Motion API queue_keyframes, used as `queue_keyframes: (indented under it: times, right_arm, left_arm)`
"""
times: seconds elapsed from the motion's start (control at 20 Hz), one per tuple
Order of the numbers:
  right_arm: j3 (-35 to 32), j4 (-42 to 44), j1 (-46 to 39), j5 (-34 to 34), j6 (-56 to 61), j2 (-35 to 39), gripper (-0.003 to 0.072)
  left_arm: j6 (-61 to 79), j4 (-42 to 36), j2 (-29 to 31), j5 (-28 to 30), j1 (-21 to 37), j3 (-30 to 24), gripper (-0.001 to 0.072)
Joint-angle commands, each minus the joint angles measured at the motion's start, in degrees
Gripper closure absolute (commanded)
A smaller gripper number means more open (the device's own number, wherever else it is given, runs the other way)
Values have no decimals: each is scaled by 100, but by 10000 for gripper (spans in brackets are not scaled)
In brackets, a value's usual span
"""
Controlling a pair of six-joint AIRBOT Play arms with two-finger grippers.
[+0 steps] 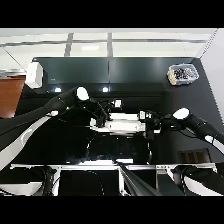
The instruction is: Fold the box and place the chain.
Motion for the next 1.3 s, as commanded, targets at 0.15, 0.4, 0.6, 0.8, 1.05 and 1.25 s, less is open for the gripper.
queue_keyframes:
  times: [0.15, 0.4, 0.6, 0.8, 1.05, 1.25]
  right_arm:
    - [42, -708, 256, -210, 562, -120, -10]
    - [44, -861, 380, -439, 811, -146, -10]
    - [68, -732, 203, -275, 791, -146, -10]
    - [68, -732, 127, -157, 769, -146, -10]
    - [68, -732, 129, -164, 769, -146, -10]
    - [68, -756, 149, -162, 767, -146, 109]
  left_arm:
    - [-7, 4, -2, 0, -2, 2, 682]
    - [-7, 2, -2, 0, -2, 2, 682]
    - [-9, 2, -2, -2, -2, 2, 682]
    - [-9, 2, -2, -2, -2, 2, 682]
    - [-9, 2, -2, 0, -4, 2, 682]
    - [-9, 4, -2, 22, -2, 2, 682]
